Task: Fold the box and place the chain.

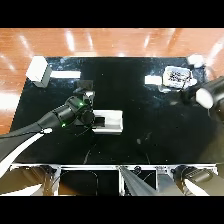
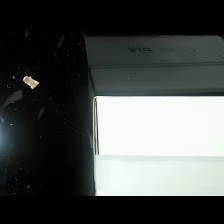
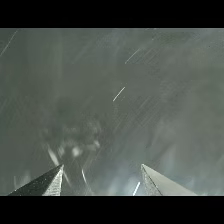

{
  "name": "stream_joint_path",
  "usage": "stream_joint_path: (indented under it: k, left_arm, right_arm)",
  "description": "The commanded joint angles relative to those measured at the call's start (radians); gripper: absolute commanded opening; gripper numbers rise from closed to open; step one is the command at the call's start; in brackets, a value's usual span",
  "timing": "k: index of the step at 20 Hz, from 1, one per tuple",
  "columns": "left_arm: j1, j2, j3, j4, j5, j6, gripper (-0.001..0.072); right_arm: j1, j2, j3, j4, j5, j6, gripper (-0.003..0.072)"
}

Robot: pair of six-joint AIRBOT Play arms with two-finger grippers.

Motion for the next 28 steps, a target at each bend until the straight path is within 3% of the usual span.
stream_joint_path:
  k: [1,5,9,12,17,28]
  left_arm:
    - [0.0,0.0,0.001,-0.001,0.008,0.0,0.0023]
    - [0.0,0.0,0.001,-0.001,0.004,0.0,0.0023]
    - [0.001,0.0,0.001,0.0,0.005,0.0,0.0023]
    - [0.001,0.0,0.001,0.0,0.004,0.0,0.0023]
    - [0.001,0.0,0.001,0.0,0.004,0.0,0.0024]
    - [0.001,0.0,0.001,0.0,0.005,0.0,0.0023]
  right_arm:
    - [-0.296,-0.108,0.067,0.081,-0.208,-0.11,0.0572]
    - [-0.439,-0.406,0.299,0.176,-0.235,-0.208,0.0572]
    - [-0.452,-0.693,0.564,0.25,-0.187,-0.253,0.0572]
    - [-0.452,-0.833,0.702,0.346,-0.163,-0.268,0.0572]
    - [-0.452,-0.918,0.732,0.392,-0.159,-0.281,0.0571]
    - [-0.449,-0.955,0.732,0.437,-0.158,-0.31,0.0569]
